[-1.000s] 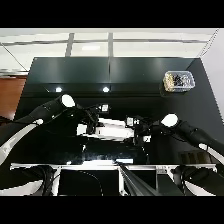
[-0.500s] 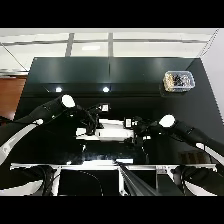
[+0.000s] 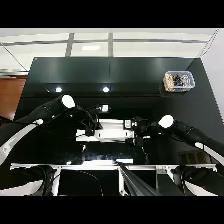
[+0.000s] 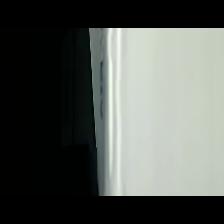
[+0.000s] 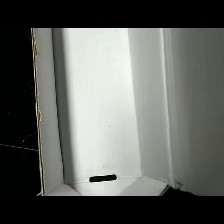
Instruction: Fold the box and place the chain.
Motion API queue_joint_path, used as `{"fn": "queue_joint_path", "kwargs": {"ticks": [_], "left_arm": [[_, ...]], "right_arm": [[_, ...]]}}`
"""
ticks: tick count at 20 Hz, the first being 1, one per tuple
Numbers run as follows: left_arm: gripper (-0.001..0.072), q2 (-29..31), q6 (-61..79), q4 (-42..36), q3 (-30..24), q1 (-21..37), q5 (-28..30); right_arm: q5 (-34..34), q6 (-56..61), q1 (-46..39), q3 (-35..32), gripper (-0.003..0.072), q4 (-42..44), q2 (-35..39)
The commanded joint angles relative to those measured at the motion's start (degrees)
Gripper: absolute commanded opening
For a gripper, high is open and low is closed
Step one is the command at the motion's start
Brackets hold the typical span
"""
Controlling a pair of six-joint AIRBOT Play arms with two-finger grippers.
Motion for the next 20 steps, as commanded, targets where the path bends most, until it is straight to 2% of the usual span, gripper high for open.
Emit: {"fn": "queue_joint_path", "kwargs": {"ticks": [1,20], "left_arm": [[0.0027,0.0,0.0,0.3,0.0,0.0,-0.1],[0.0029,0.0,0.0,0.0,0.0,0.0,1.1]], "right_arm": [[-0.2,0.0,0.0,0.0,0.0604,-0.1,-0.1],[-0.1,0.0,0.1,0.0,0.0603,-0.5,-0.1]]}}
